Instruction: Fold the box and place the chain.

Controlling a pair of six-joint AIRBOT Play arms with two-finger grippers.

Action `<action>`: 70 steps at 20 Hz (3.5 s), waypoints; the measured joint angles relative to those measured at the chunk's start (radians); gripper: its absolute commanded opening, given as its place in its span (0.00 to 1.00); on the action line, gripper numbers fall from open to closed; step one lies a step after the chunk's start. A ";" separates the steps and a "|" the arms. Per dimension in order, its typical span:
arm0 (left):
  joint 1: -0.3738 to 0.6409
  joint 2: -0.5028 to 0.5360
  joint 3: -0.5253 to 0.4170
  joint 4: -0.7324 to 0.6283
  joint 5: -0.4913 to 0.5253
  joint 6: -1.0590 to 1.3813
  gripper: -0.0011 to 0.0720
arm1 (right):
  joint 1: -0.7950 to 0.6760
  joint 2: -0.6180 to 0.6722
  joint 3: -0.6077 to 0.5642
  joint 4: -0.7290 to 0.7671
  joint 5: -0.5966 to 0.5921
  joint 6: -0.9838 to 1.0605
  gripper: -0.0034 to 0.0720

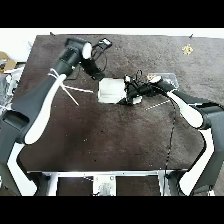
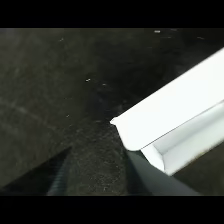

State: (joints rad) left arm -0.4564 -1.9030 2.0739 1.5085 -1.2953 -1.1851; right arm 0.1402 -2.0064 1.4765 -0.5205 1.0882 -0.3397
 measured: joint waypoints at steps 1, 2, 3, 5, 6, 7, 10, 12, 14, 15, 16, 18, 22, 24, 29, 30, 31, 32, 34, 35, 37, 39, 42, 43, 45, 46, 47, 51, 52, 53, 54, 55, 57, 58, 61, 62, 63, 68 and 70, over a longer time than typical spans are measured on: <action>0.039 0.005 -0.004 -0.079 -0.005 0.078 0.59 | 0.000 0.000 0.000 0.000 0.000 0.000 0.61; 0.081 0.006 -0.012 -0.169 -0.010 0.164 0.59 | 0.000 0.000 0.000 0.000 0.000 0.000 0.61; 0.121 0.008 -0.023 -0.249 -0.016 0.256 0.59 | 0.000 0.000 0.000 0.000 0.000 0.000 0.61; 0.202 0.011 -0.056 -0.420 -0.023 0.463 0.60 | 0.000 0.000 0.000 0.000 0.000 0.000 0.61; 0.238 0.011 -0.078 -0.490 -0.025 0.560 0.75 | 0.000 0.000 0.000 0.000 0.000 0.000 0.61; 0.274 0.009 -0.103 -0.556 -0.030 0.653 0.75 | 0.000 0.000 0.000 0.000 0.000 0.000 0.61; 0.345 -0.024 -0.169 -0.718 -0.058 0.875 0.75 | 0.000 0.000 0.000 0.000 0.000 0.000 0.61; 0.366 -0.068 -0.194 -0.802 -0.096 0.988 0.75 | 0.000 0.000 0.000 0.000 0.000 0.000 0.61; 0.378 -0.118 -0.208 -0.865 -0.145 1.088 0.76 | 0.000 0.000 0.000 0.000 0.000 0.000 0.61; 0.381 -0.145 -0.212 -0.891 -0.163 1.133 0.82 | 0.000 0.000 0.000 0.000 0.000 0.000 0.61; 0.383 -0.169 -0.214 -0.911 -0.177 1.168 0.98 | 0.000 0.000 0.000 0.000 0.000 0.000 0.61; 0.387 -0.212 -0.218 -0.931 -0.186 1.226 1.00 | 0.000 0.000 0.000 0.000 0.000 0.000 0.61; 0.388 -0.266 -0.221 -0.958 -0.182 1.361 1.00 | 0.000 0.000 0.000 0.000 0.000 0.000 0.61; 0.381 -0.277 -0.222 -0.982 -0.179 1.418 1.00 | 0.000 0.000 0.000 0.000 0.000 0.000 0.61; 0.336 -0.294 -0.223 -1.015 -0.158 1.484 1.00 | 0.000 0.000 0.000 0.000 0.000 0.000 0.61; 0.330 -0.298 -0.223 -1.023 -0.151 1.489 1.00 | 0.000 0.000 0.000 0.000 0.000 0.000 0.61; 0.325 -0.300 -0.223 -1.029 -0.143 1.492 1.00 | 0.000 0.000 0.000 0.000 0.000 0.000 0.61; 0.321 -0.303 -0.223 -1.034 -0.140 1.498 1.00 | 0.000 0.000 0.000 0.000 0.000 -0.001 0.61; 0.317 -0.306 -0.223 -1.048 -0.127 1.501 1.00 | -0.002 0.000 0.000 0.000 0.000 0.000 0.61; 0.315 -0.308 -0.223 -1.052 -0.126 1.503 1.00 | -0.002 0.000 0.000 -0.001 0.000 -0.001 0.61; 0.314 -0.309 -0.223 -1.057 -0.127 1.506 1.00 | -0.001 0.001 0.000 -0.002 0.000 -0.001 0.61; 0.313 -0.311 -0.223 -1.057 -0.136 1.508 1.00 | -0.001 0.001 0.000 -0.002 0.000 -0.002 0.61; 0.311 -0.313 -0.223 -1.050 -0.151 1.507 1.00 | -0.001 0.001 0.000 0.000 -0.001 0.002 0.61; 0.308 -0.313 -0.223 -1.048 -0.153 1.507 1.00 | -0.001 0.001 0.000 0.000 -0.001 0.001 0.61; 0.308 -0.313 -0.223 -1.043 -0.155 1.507 1.00 | -0.001 0.001 0.000 0.000 -0.001 0.000 0.61; 0.307 -0.313 -0.223 -1.042 -0.156 1.507 1.00 | -0.001 0.001 0.000 0.000 0.000 0.000 0.61; 0.304 -0.313 -0.223 -1.042 -0.155 1.507 1.00 | -0.001 0.001 0.000 0.000 -0.001 0.000 0.61; 0.286 -0.321 -0.223 -1.040 -0.132 1.507 1.00 | -0.001 0.001 0.000 0.000 0.000 0.000 0.61; 0.280 -0.324 -0.223 -1.040 -0.120 1.507 1.00 | -0.001 0.001 0.000 0.000 0.000 0.000 0.61; 0.274 -0.328 -0.223 -1.042 -0.103 1.507 1.00 | -0.001 0.000 0.000 0.000 0.000 0.000 0.61; 0.269 -0.331 -0.223 -1.044 -0.092 1.507 1.00 | -0.001 0.001 0.000 0.000 0.000 0.000 0.61; 0.265 -0.334 -0.223 -1.044 -0.085 1.507 1.00 | -0.001 0.001 0.000 0.000 0.000 0.000 0.61; 0.254 -0.340 -0.223 -1.051 -0.070 1.507 1.00 | -0.001 0.001 0.000 0.000 0.000 0.001 0.61; 0.249 -0.342 -0.223 -1.054 -0.063 1.507 1.00 | -0.001 0.001 0.000 0.000 0.000 0.001 0.61; 0.241 -0.346 -0.223 -1.063 -0.053 1.507 1.00 | -0.001 0.000 0.000 0.000 0.000 0.001 0.61; 0.238 -0.346 -0.223 -1.063 -0.045 1.507 1.00 | -0.001 0.000 0.000 0.000 0.000 0.001 0.61; 0.236 -0.348 -0.223 -1.064 -0.042 1.507 1.00 | -0.001 0.000 0.000 0.000 0.000 0.001 0.61; 0.230 -0.349 -0.223 -1.064 -0.028 1.507 1.00 | -0.001 0.000 0.000 0.000 0.000 0.001 0.61; 0.230 -0.350 -0.223 -1.058 -0.024 1.499 1.00 | -0.001 0.000 0.000 0.000 0.000 0.001 0.61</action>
State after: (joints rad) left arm -0.2268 -2.2528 1.8507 0.4507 -1.3197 0.3141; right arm 0.1394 -2.0060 1.4765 -0.5205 1.0878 -0.3389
